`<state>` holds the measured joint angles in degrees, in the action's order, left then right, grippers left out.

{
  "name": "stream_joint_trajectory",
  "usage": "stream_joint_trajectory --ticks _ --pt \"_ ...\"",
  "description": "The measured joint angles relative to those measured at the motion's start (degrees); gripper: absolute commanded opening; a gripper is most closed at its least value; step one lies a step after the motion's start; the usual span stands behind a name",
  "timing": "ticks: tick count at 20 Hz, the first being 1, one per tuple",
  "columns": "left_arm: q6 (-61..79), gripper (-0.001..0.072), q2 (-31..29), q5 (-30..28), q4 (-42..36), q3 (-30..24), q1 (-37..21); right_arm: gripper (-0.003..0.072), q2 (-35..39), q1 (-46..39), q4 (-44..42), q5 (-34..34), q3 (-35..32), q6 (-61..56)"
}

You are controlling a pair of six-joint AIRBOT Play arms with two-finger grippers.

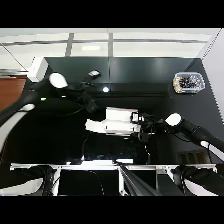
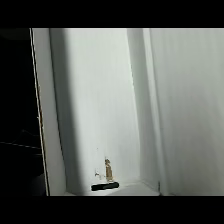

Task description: Fold the box and place the chain.

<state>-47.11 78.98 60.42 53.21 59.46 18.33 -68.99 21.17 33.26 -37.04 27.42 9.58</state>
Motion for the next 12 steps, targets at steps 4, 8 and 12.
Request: stream_joint_trajectory --ticks 4,8,12 --pt "1.8 0.0045 -8.1 -3.8 -9.7 -10.6 -6.6 0.0407 0.0 0.0 0.0 0.0 0.0 0.0" --pt "23.1 0.0711 -10.2 0.8 -15.8 -17.9 -4.7 0.0407 0.0 0.0 0.0 0.0 0.0 0.0" --pt "38.5 0.0706 -10.6 -7.0 -12.3 -20.8 2.3 0.0407 0.0 0.0 0.0 0.0 0.0 0.0"
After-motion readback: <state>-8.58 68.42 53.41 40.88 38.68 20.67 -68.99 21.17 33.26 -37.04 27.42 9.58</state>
